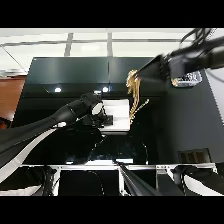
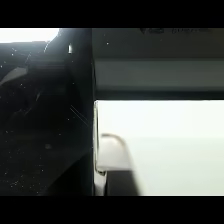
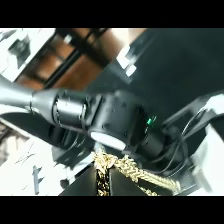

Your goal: Fold the box and place the chain.

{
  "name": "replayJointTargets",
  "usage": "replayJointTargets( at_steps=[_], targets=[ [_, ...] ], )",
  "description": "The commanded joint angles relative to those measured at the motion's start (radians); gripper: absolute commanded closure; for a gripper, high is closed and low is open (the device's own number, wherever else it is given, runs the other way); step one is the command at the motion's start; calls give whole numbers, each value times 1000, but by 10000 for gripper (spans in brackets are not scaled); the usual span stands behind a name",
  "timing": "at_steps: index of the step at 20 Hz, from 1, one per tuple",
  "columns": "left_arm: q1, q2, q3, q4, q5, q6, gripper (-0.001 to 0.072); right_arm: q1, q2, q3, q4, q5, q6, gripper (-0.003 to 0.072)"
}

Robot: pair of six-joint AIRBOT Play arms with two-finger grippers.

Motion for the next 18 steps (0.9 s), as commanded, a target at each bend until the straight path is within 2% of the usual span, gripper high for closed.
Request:
replayJointTargets(
  at_steps=[1,4,7,11,14,15,16,17,18],
  targets=[
    [0,1,1,0,4,0,679,56,0,-151,8,-78,-13,662],
    [0,1,1,0,4,0,679,62,0,-254,-2,-135,-32,661],
    [0,1,1,0,7,0,679,65,0,-359,-80,-216,-13,661],
    [0,1,1,0,6,0,679,117,-1,-530,-115,-406,61,661],
    [0,1,1,0,6,0,679,167,-1,-586,-184,-512,81,660],
    [0,1,1,0,6,0,679,167,-1,-586,-197,-515,89,633],
    [0,1,1,0,6,0,679,159,0,-585,-195,-512,93,401],
    [0,1,1,0,6,0,679,144,0,-583,-196,-494,90,301],
    [0,1,1,0,6,0,679,112,1,-576,-204,-453,83,301]
  ],
)
